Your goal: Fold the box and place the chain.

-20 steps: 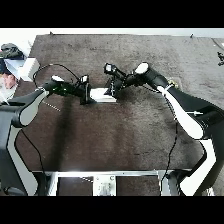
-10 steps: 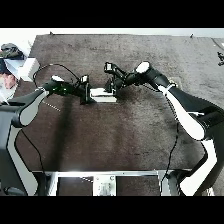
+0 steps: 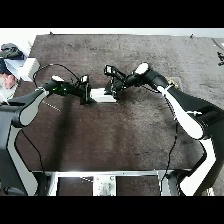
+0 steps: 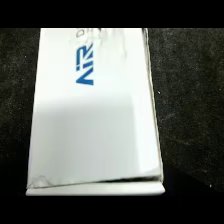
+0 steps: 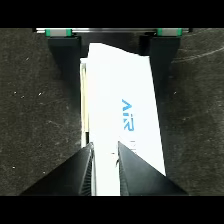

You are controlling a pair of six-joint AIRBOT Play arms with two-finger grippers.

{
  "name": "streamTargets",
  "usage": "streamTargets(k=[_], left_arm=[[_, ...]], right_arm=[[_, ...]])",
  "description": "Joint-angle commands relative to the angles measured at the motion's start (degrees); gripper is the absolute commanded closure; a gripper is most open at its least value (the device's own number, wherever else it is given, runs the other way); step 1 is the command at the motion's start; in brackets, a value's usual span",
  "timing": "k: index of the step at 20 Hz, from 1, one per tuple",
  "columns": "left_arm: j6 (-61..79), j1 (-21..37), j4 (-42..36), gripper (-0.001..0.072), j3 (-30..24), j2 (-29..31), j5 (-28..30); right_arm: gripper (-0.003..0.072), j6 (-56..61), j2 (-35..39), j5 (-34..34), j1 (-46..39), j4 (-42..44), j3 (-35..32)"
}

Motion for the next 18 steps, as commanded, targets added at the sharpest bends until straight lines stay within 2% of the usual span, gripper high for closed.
streamTargets(k=[1, 5, 7, 10, 12, 13, 14, 18], left_arm=[[-0.02, 0.04, -0.02, 0.0302, 0.02, -0.02, 0.00], [-0.02, 0.04, -0.02, 0.0302, 0.02, -0.02, 0.00], [-0.02, 0.04, -0.02, 0.0302, 0.02, -0.02, 0.00], [-0.02, 0.04, -0.02, 0.0302, 0.04, -0.02, 0.00], [-0.02, 0.04, -0.02, 0.0302, 0.02, -0.02, 0.00], [-0.02, 0.04, -0.02, 0.0303, 0.04, -0.02, -0.02], [-0.02, 0.04, -0.02, 0.0302, 0.04, -0.02, 0.00], [-0.02, 0.04, -0.02, 0.0302, 0.02, -0.02, 0.00]], right_arm=[[0.0472, 0.46, -1.03, 0.81, 0.04, -0.02, -0.04], [0.0471, 0.46, -2.38, 2.03, 0.00, 0.00, -0.04], [0.0374, 0.46, -2.32, 2.67, -0.44, 2.73, 0.72], [0.0376, 0.42, -1.97, 6.47, -2.10, 10.62, 2.23], [0.0378, 0.44, -1.99, 7.15, -2.84, 12.90, 2.29], [0.0459, 0.44, -2.03, 6.88, -2.93, 12.81, 2.29], [0.0574, 0.46, -2.25, 6.99, -2.95, 12.83, 2.25], [0.0579, 4.90, -4.48, 7.34, -2.95, 8.81, 2.16]])
